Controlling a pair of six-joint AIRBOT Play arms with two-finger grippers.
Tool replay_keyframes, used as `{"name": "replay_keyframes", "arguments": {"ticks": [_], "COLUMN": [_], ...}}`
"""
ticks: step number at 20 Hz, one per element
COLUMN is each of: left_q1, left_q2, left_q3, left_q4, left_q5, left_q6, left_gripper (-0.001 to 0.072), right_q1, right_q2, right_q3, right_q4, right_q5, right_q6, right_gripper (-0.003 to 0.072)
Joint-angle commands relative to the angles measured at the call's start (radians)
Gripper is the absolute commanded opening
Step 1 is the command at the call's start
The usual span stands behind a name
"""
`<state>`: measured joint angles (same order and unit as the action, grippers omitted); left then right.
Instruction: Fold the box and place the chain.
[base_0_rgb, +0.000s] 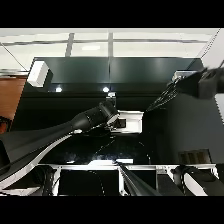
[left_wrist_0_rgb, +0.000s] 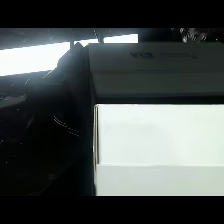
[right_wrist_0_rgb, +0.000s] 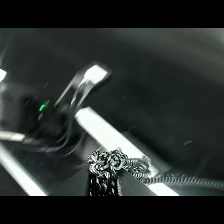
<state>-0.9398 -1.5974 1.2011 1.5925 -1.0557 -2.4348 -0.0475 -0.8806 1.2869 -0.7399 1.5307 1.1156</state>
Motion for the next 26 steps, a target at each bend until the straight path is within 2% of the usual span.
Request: {"name": "replay_keyframes", "arguments": {"ticks": [1, 13, 21, 26], "left_q1": [0.0, 0.0, 0.0, 0.0], "left_q2": [0.0, 0.0, 0.0, 0.0], "left_q3": [0.0, 0.0, 0.0, 0.0], "left_q4": [0.0, -0.007, -0.007, -0.007], "left_q5": [0.0, 0.0, 0.001, 0.004], "left_q6": [0.0, 0.0, 0.0, 0.0], "left_gripper": [0.0029, 0.0029, 0.0029, 0.0029], "right_q1": [0.027, 0.061, 0.061, 0.062], "right_q2": [0.005, 0.006, 0.008, 0.023], "right_q3": [-0.087, -0.133, -0.1, -0.093], "right_q4": [0.032, 0.042, 0.322, 0.452], "right_q5": [0.038, 0.068, 0.053, -0.029], "right_q6": [-0.008, -0.002, -0.002, -0.002], "right_gripper": [0.0012, 0.0013, 0.0014, 0.0014]}}
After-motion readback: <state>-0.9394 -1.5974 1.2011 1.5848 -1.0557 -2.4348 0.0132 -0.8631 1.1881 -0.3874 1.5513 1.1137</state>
